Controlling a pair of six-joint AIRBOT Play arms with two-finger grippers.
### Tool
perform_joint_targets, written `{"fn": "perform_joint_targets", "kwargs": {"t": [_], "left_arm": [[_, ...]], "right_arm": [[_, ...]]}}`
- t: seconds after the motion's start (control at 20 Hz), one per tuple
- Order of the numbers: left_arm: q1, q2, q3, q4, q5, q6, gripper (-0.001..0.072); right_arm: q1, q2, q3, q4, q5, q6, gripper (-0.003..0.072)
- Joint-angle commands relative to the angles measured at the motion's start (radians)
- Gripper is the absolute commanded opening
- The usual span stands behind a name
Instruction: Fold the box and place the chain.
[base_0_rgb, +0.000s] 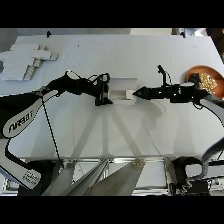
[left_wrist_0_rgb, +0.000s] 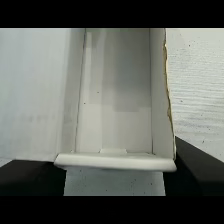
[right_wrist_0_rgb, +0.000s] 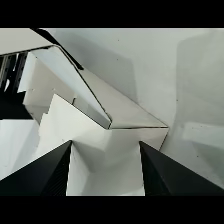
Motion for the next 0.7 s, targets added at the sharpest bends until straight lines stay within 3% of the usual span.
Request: {"fn": "perform_joint_targets", "kwargs": {"t": [0.0,0.2,0.35,0.65], "left_arm": [[0.0,0.0,0.0,0.0,0.0,0.0,0.0341],[0.0,0.0,0.0,0.0,0.0,0.0,0.0341],[0.0,0.0,0.0,0.0,0.0,0.0,0.0341],[0.0,0.0,0.0,0.0,0.0,0.0,0.0341]], "right_arm": [[0.056,0.001,0.001,-0.026,-0.116,-0.002,0.0478],[0.118,0.021,0.001,-0.086,-0.232,0.083,0.0477],[0.148,0.086,0.002,-0.222,-0.304,0.203,0.0476],[0.226,0.165,0.063,-0.798,-0.312,0.685,0.0475]]}}
